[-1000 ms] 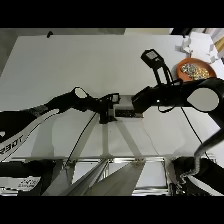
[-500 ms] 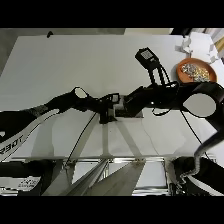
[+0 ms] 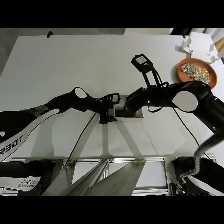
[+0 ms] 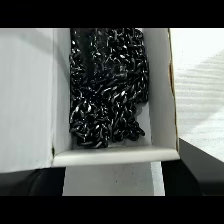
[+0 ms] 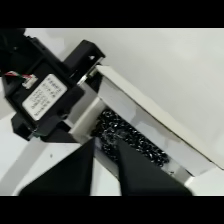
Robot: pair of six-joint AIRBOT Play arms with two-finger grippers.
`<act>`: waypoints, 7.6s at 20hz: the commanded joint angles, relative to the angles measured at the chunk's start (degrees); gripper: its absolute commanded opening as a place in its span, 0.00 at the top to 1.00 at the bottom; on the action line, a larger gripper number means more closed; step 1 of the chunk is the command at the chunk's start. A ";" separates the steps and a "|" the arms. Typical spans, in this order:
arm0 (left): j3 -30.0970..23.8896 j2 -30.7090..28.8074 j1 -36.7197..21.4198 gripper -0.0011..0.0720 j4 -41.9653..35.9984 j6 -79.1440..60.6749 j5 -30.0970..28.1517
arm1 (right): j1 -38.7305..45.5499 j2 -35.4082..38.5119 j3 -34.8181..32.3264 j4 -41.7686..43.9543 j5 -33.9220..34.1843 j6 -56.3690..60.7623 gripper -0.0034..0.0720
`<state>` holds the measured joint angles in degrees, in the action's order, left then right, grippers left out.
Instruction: Fold the box and place the chain.
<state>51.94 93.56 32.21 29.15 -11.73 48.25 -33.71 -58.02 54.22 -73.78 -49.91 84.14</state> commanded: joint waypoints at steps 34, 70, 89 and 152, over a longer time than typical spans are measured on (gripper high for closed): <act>-0.02 -0.02 0.02 0.70 0.02 -0.02 -0.02 | 6.51 -3.30 -7.08 9.49 -6.88 -47.23 0.56; -0.02 -0.02 0.02 0.70 0.02 -0.02 -0.02 | 6.51 -4.94 -14.43 6.93 4.09 -50.14 0.67; -0.02 -0.02 0.02 0.70 0.02 -0.02 0.00 | 7.37 3.48 -16.35 24.33 8.98 -54.62 0.95; -0.02 -0.02 0.02 0.70 0.02 -0.02 0.00 | 39.43 5.11 -25.97 -2.32 -23.12 -2.05 0.94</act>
<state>51.92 93.58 32.25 29.17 -11.73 48.25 5.69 -52.86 28.21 -76.12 -72.95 82.08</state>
